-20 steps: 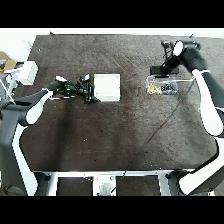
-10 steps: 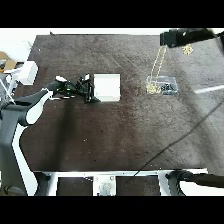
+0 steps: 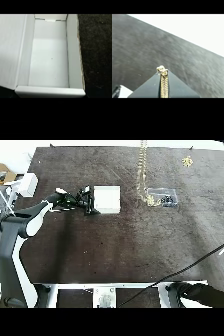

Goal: Fold the box and place the chain.

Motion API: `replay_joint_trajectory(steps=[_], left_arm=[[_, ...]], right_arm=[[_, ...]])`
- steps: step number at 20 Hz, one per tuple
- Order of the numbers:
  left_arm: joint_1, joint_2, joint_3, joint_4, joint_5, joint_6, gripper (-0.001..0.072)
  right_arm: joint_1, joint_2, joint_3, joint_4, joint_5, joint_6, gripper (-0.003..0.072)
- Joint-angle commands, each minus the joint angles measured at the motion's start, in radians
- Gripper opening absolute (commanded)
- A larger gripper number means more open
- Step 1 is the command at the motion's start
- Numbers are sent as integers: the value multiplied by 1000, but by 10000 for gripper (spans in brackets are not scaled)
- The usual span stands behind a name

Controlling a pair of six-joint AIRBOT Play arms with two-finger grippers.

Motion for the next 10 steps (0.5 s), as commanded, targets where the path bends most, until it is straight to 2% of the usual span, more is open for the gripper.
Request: replay_joint_trajectory(steps=[1, 5, 10], left_arm=[[-1, 1, 0, 0, 0, 0, 163], [-1, 1, 0, 0, 0, 0, 163], [-1, 1, 0, 0, 0, 0, 163]], right_arm=[[72, -33, -2, 7, -29, -23, -3], [85, -109, -68, 62, -63, -22, -3], [85, -127, -106, 69, -285, -22, -3]])
